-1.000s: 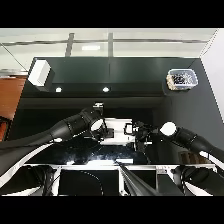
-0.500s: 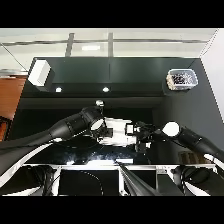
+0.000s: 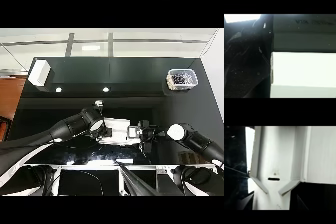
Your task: Fold the box and place the chain.
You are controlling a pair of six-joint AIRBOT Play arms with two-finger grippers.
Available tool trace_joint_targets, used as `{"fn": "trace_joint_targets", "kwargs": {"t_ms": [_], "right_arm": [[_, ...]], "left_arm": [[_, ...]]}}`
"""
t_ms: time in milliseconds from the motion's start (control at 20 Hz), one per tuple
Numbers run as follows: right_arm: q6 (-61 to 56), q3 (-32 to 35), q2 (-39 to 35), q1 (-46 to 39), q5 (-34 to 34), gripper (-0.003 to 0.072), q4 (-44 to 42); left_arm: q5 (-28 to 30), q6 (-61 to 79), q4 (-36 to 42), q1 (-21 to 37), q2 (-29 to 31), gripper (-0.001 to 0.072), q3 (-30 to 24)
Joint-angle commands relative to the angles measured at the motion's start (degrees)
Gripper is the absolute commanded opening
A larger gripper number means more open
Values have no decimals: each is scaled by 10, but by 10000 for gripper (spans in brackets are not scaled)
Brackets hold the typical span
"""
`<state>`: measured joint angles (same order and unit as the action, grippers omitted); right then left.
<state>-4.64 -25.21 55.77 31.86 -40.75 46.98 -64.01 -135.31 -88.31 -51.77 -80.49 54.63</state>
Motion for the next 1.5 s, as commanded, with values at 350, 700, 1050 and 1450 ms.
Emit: {"fn": "trace_joint_targets", "kwargs": {"t_ms": [350,700,1050,1450], "right_arm": [[3,0,32,4,9,134,-98],[3,0,71,33,47,134,-200],[-16,0,71,33,53,131,-197],[-273,-23,14,-64,-48,18,-134]], "left_arm": [[0,0,3,0,-1,32,-3],[0,0,3,0,-1,32,-3],[1,0,3,0,-1,32,-3],[-7,0,3,0,-1,32,-3]]}}
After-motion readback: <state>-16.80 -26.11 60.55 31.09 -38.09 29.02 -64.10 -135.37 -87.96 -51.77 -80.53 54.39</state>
